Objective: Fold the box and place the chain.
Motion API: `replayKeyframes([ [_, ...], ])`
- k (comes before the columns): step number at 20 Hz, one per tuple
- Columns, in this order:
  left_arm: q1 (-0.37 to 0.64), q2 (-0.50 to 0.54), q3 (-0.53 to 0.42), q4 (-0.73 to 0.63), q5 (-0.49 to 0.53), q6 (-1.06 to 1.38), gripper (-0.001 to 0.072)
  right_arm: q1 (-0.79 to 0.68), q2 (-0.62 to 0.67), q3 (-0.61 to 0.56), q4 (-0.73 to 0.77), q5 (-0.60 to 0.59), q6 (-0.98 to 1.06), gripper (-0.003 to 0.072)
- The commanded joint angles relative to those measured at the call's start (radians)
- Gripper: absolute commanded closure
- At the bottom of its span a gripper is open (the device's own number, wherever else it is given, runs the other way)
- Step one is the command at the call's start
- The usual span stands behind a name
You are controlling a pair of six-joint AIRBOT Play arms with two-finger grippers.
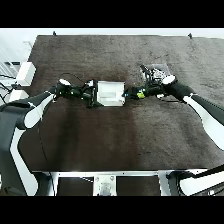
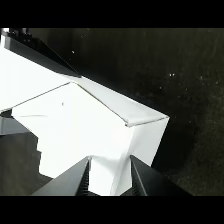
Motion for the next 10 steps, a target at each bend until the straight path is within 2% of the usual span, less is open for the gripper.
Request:
replayKeyframes([
  [1, 0.0, 0.0, 0.0, 0.0, 0.0, 0.0, 0.0361, 0.026, 0.001, 0.026, -0.107, 0.001, 0.111, 0.0359],
  [6, 0.0, 0.0, 0.0, 0.0, 0.0, 0.0, 0.0361, 0.066, 0.001, 0.09, -0.223, 0.001, 0.208, 0.0327],
  [8, 0.0, 0.0, 0.0, 0.0, 0.0, 0.0, 0.0361, 0.08, 0.001, 0.102, -0.283, 0.001, 0.287, 0.0243],
  [10, 0.0, 0.0, 0.0, 0.0, 0.0, 0.0, 0.0361, 0.095, 0.0, 0.11, -0.299, 0.001, 0.29, 0.0235],
])
